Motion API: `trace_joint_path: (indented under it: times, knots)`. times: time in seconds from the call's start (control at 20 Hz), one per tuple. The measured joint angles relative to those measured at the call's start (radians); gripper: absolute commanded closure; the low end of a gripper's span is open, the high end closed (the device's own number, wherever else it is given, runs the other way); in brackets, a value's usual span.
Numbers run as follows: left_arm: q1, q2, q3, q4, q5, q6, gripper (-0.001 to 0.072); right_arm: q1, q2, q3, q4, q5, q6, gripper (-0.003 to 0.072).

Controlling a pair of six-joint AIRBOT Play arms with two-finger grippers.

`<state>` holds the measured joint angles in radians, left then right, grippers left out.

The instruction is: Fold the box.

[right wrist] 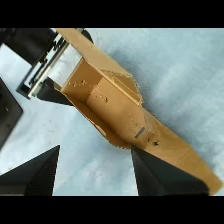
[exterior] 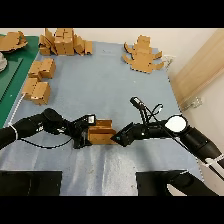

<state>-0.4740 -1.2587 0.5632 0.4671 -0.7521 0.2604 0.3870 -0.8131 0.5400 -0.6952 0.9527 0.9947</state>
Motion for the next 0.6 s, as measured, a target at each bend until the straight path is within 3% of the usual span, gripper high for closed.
trace_joint_path:
  times: [0.2, 0.25, 0.3, 0.35, 0.6]
  knots:
    - [0.000, 0.000, 0.000, 0.000, 0.000, 0.000, 0.0302, 0.004, 0.001, 0.000, 0.042, -0.013, 0.090, 0.0006]
    - [0.000, 0.000, 0.000, 0.000, 0.000, 0.000, 0.0302, 0.006, 0.001, 0.000, 0.051, -0.021, 0.100, 0.0191]
    - [0.000, 0.000, 0.000, 0.000, 0.000, 0.000, 0.0302, 0.006, 0.001, 0.000, 0.055, -0.029, 0.108, 0.0330]
    - [0.000, 0.000, 0.000, 0.000, 0.000, 0.000, 0.0302, 0.008, 0.001, 0.000, 0.056, -0.036, 0.116, 0.0401]
    - [0.000, 0.000, 0.000, 0.000, 0.000, 0.000, 0.0302, 0.010, -0.020, 0.000, 0.062, -0.057, 0.147, 0.0408]
